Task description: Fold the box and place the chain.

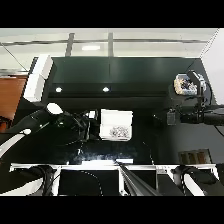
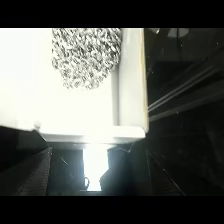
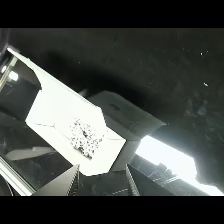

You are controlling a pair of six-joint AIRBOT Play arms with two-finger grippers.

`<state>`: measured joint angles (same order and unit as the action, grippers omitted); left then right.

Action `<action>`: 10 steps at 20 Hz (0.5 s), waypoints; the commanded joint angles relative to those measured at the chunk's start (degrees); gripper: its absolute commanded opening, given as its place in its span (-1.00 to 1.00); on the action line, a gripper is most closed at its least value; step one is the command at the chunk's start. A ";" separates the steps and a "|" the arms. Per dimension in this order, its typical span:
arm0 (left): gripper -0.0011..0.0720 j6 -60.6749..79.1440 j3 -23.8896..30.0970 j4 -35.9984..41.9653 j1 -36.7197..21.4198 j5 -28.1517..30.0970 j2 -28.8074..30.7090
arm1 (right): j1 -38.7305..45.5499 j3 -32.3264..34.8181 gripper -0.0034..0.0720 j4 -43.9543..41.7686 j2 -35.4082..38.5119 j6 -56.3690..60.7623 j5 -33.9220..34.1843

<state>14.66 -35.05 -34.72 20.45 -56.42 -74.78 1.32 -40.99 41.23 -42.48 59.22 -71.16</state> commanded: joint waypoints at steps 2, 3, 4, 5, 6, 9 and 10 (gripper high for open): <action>0.98 0.35 -0.98 1.11 0.28 0.74 -1.57 | -0.02 0.00 0.03 -0.02 0.02 0.00 -0.28; 0.98 0.35 -0.98 1.18 0.31 0.72 -1.73 | -0.02 0.00 0.03 -0.02 0.02 0.00 -0.26; 0.98 0.35 -0.98 1.36 0.33 0.61 -1.77 | -0.02 0.00 0.03 -0.02 0.02 0.00 -0.26; 0.98 0.35 -0.98 1.40 0.46 0.44 -1.77 | -0.02 0.00 0.03 -0.02 0.02 0.00 -0.26; 0.98 0.35 -0.96 1.33 0.74 0.46 -1.77 | -0.02 0.00 0.03 -0.02 0.02 0.00 -0.26; 0.98 0.35 -0.96 2.67 1.55 0.48 -1.77 | -0.02 0.00 0.03 -0.02 0.02 0.00 -0.26; 0.98 0.35 -0.96 3.10 1.97 0.63 -1.77 | -0.02 0.00 0.03 -0.02 0.04 0.00 -0.24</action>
<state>14.98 -35.97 -32.91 21.69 -55.92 -76.47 1.32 -40.99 41.23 -42.48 59.22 -71.40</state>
